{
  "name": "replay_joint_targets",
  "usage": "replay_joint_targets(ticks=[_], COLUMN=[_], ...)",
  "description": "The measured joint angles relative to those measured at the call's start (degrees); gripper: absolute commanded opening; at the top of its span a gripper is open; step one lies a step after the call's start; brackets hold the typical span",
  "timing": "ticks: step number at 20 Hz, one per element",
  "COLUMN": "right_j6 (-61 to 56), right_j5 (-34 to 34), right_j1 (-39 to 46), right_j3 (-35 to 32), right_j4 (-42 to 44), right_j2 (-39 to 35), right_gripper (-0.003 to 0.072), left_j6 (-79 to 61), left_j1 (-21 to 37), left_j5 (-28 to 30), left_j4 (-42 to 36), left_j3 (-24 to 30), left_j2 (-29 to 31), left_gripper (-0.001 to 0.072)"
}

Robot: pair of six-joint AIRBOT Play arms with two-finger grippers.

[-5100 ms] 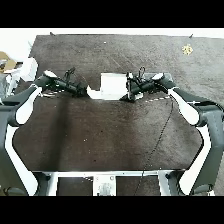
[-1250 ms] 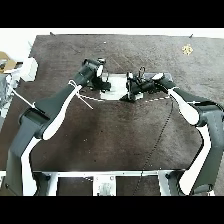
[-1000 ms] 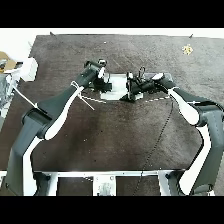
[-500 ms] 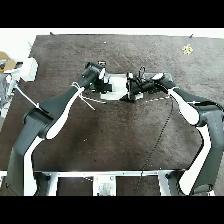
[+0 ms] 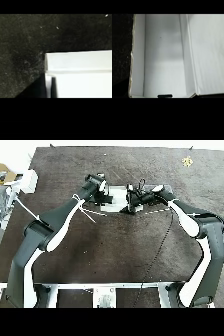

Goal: Fold the box and place the chain.

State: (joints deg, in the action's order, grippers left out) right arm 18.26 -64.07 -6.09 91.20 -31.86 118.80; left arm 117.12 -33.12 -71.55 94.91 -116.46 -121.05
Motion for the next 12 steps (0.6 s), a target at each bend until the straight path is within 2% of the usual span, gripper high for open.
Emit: replay_joint_targets(ticks=[4, 6, 12], right_j6=[0.17, 0.26, 0.20], right_j5=[0.00, 0.00, 0.00], right_j1=[0.00, -0.02, -0.02], right_j3=[0.00, 0.00, 0.00], right_j4=[-0.02, -0.07, -0.09], right_j2=[0.00, 0.00, 0.00], right_gripper=[0.0445, 0.0445, 0.0445], left_j6=[1.49, 1.40, -3.17], left_j1=[0.04, 0.07, 0.63], left_j5=[-0.87, -1.27, 0.13], left_j4=[-0.13, -0.11, -4.07], left_j3=[0.00, 0.00, 0.00], left_j2=[0.00, 0.00, 0.90], left_gripper=[0.0014, 0.0437, 0.0433])
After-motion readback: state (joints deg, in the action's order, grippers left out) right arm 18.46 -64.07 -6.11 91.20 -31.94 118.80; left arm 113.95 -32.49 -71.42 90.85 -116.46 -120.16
